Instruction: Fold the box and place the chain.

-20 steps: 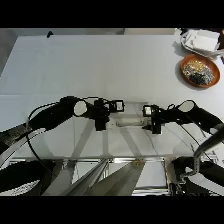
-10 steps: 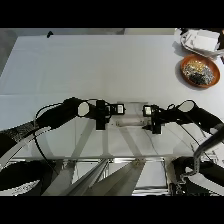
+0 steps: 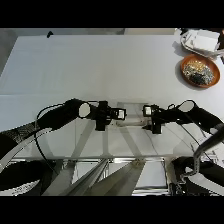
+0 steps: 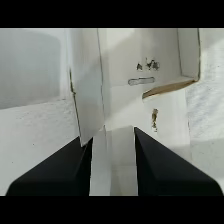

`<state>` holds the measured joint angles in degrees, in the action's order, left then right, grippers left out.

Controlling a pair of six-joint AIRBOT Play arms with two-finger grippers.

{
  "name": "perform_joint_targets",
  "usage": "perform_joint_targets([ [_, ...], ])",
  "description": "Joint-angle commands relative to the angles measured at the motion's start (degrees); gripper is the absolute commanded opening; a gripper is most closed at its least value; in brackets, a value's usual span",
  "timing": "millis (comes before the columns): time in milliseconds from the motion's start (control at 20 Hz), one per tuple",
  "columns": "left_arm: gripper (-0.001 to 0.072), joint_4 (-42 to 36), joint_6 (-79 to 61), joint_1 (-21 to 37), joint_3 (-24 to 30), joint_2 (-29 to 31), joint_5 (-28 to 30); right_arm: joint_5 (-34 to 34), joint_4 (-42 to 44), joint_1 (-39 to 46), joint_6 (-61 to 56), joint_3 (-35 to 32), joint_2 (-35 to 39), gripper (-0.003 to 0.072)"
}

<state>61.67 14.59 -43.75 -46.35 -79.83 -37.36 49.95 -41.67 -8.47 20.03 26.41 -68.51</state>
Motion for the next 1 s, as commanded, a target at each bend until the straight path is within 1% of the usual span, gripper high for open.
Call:
perform_joint_targets([
  [0, 0.0291, -0.59, -1.7, -0.17, 0.94, -0.04, 0.92, 0.0, 0.09, 0.02, -0.02, 0.02, 0.02, 0.0296],
  [100, 0.0291, -0.57, -1.73, -0.17, 1.05, -0.02, 0.94, 0.0, 0.09, 0.02, -0.02, 0.02, 0.02, 0.0296],
  [350, 0.0291, -0.55, -1.7, -0.15, 1.05, -0.02, 3.72, 0.0, 0.09, 0.02, -0.02, 0.02, 0.02, 0.0296],
  [950, 0.0291, -0.55, -1.7, -0.11, 1.11, -0.35, 3.98, 0.0, 0.09, 0.02, -0.02, 0.02, 0.02, 0.0296],
])
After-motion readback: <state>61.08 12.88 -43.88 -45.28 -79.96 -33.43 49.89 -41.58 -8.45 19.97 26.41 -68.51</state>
